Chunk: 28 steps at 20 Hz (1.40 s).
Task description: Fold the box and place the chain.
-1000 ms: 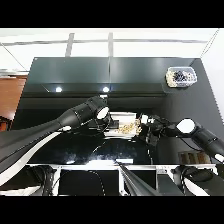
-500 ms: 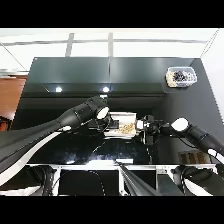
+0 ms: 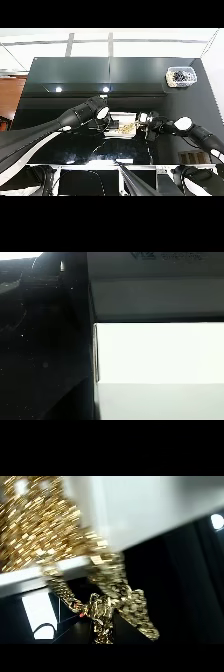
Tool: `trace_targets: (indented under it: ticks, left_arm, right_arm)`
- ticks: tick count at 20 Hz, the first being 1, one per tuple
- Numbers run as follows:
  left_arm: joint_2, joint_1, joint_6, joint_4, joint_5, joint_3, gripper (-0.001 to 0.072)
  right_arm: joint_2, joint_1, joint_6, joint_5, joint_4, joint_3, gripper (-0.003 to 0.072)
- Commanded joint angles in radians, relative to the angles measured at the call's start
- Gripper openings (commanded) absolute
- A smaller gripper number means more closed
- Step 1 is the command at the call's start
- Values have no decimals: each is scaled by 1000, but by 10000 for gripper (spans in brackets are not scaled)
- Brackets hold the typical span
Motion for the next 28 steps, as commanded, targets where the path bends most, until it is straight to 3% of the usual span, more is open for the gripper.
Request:
trace_targets:
  ticks: [1,2,3,8,11,16,18,22,24,25,26,27,28]
  left_arm:
    - [0,0,0,0,-1,0,30]
    - [0,0,0,0,-1,0,30]
    - [0,0,0,0,-1,0,30]
    - [0,0,0,0,-1,0,30]
    - [0,0,0,0,-1,0,30]
    - [0,0,0,0,-1,0,30]
    - [0,0,0,0,-1,0,30]
    - [0,0,0,0,-1,0,30]
    - [0,0,0,0,-1,0,30]
    - [0,0,0,0,-2,0,30]
    - [0,0,0,0,-2,0,30]
    - [0,0,0,0,-2,0,30]
    - [0,0,0,0,-1,0,30]
  right_arm:
    - [114,-56,243,21,-5,8,116]
    - [164,-69,333,62,-31,23,116]
    - [207,-76,414,116,-51,44,13]
    - [311,-84,665,409,-50,201,13]
    - [311,-84,766,554,68,304,13]
    - [301,-74,797,538,396,339,13]
    - [271,-39,805,537,378,336,13]
    - [183,0,899,470,145,275,14]
    - [149,-1,901,462,97,246,19]
    - [138,-1,901,461,78,245,195]
    - [138,-6,901,444,53,245,500]
    - [138,-22,900,432,25,248,582]
    - [138,-50,900,417,-27,248,576]
